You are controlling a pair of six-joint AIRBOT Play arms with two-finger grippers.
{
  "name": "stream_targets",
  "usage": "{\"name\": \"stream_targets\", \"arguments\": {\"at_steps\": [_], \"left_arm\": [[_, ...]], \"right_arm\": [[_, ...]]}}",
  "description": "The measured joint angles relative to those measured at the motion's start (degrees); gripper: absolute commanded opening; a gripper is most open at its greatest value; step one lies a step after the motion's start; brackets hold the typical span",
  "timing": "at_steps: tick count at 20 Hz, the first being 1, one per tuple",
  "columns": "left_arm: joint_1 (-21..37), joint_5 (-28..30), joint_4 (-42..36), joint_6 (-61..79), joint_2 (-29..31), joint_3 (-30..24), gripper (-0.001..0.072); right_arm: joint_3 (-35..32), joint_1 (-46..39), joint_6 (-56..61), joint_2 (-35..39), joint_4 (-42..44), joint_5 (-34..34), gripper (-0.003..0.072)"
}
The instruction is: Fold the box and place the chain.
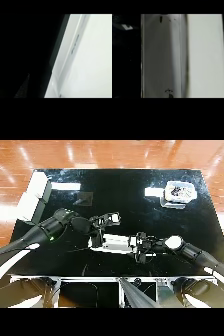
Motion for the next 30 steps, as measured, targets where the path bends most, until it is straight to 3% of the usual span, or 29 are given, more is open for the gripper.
{"name": "stream_targets", "arguments": {"at_steps": [5, 10, 16, 22, 23, 24, 26, 30], "left_arm": [[2.25, 7.39, 5.90, -8.26, 6.47, 0.31, 0.0606], [9.22, 12.92, 6.91, -14.05, 10.34, -1.79, 0.0606], [22.86, 15.45, -8.13, -10.58, 11.37, -9.49, 0.0606], [27.32, 16.94, -19.30, -9.22, 11.45, -14.47, 0.0598], [27.54, 17.68, -20.81, -10.27, 11.45, -14.78, 0.0556], [27.65, 18.80, -22.36, -11.30, 11.45, -15.02, 0.0408], [27.45, 20.85, -25.66, -11.85, 11.45, -15.28, 0.0019], [24.04, 24.37, -29.70, -8.79, 11.74, -15.54, 0.0014]], "right_arm": [[0.00, 0.00, -0.04, 0.00, 0.02, 0.00, 0.0544], [0.00, 0.00, -0.04, 0.00, 0.04, -0.02, 0.0545], [0.00, 0.00, -0.04, 0.00, 0.07, -0.04, 0.0544], [0.00, 0.00, -0.04, 0.00, 0.07, -0.04, 0.0544], [0.00, 0.00, -0.04, 0.00, 0.07, -0.04, 0.0544], [0.00, 0.00, -0.04, 0.00, 0.07, -0.04, 0.0544], [0.00, 0.00, -0.04, 0.00, 0.07, -0.07, 0.0544], [0.00, 0.00, -0.04, 0.00, 0.07, -0.07, 0.0544]]}}
